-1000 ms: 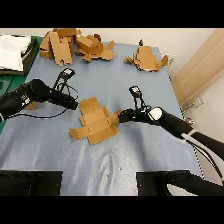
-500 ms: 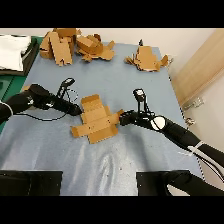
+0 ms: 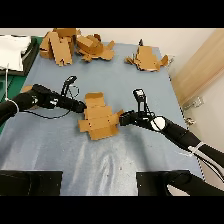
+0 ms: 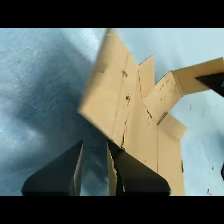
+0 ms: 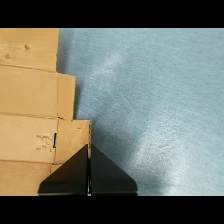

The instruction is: Fold the box.

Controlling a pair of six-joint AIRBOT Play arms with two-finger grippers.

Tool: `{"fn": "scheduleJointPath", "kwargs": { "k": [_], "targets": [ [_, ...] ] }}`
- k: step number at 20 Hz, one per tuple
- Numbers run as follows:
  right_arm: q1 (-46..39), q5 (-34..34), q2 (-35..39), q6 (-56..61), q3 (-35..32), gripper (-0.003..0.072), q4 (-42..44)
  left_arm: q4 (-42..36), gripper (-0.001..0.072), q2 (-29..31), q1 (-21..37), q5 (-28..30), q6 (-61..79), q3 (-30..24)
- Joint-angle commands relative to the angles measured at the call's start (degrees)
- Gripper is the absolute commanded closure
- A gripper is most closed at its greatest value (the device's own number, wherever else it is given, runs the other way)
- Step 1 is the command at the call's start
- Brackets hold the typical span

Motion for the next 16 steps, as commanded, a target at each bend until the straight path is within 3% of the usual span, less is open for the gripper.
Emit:
{"fn": "scheduleJointPath", "kwargs": {
  "k": [1, 5, 9, 16],
  "targets": [
    [0.04, 0.31, 0.04, 0.07, -0.02, 0.0685, 0.02, 1.18, 0.0466, -0.5, 1.66, -0.61, -1.11, 0.48],
    [0.07, 0.48, 0.04, 0.24, -0.02, 0.0685, 0.02, 4.9, 0.0466, -0.63, 5.86, -0.7, -4.59, 0.48],
    [0.07, 0.46, 0.04, 0.61, -0.02, 0.0685, 0.02, 4.74, 0.0466, -2.08, 5.46, -0.87, -4.59, 0.48],
    [0.04, 0.48, 0.02, 0.61, -0.02, 0.0685, 0.0, -3.78, 0.0465, -5.25, 4.52, -5.9, 0.09, 0.48]
  ]
}}
